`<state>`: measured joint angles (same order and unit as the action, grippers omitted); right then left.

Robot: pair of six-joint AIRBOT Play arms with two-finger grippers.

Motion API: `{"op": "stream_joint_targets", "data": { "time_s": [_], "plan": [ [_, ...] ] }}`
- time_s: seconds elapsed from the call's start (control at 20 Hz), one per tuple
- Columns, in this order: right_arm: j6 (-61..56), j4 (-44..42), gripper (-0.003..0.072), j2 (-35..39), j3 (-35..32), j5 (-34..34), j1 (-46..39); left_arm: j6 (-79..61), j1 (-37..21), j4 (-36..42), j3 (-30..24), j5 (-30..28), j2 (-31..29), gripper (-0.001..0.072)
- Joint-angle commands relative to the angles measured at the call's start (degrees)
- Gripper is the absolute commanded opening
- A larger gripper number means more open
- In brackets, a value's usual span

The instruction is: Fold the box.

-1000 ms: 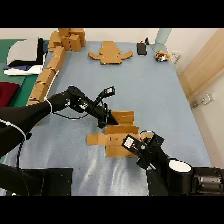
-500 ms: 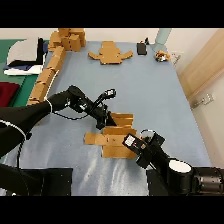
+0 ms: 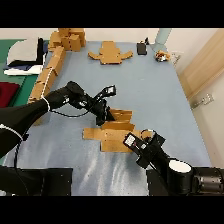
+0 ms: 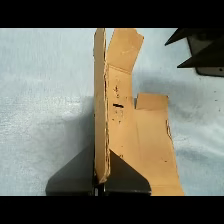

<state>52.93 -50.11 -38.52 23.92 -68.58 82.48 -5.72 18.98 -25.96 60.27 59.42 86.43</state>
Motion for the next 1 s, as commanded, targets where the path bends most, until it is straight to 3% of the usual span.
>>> {"op": "stream_joint_targets", "data": {
  "time_s": [0.0, 0.35, 0.95],
  "plan": [
    [-0.5, 0.0, 0.0361, 0.0, 0.0, -0.1, 0.0, 0.4, 0.0, 0.3, -1.3, -2.1, -0.7, 0.0015],
    [-0.5, 0.4, 0.0361, 0.0, 0.0, -0.1, 0.0, -5.3, 3.3, 7.5, -6.3, -6.7, -0.7, 0.0015],
    [-0.5, 0.4, 0.0361, 0.0, 0.0, 0.0, 0.0, -5.2, 3.5, 11.0, -10.1, -5.0, -0.7, 0.0015]
  ]
}}
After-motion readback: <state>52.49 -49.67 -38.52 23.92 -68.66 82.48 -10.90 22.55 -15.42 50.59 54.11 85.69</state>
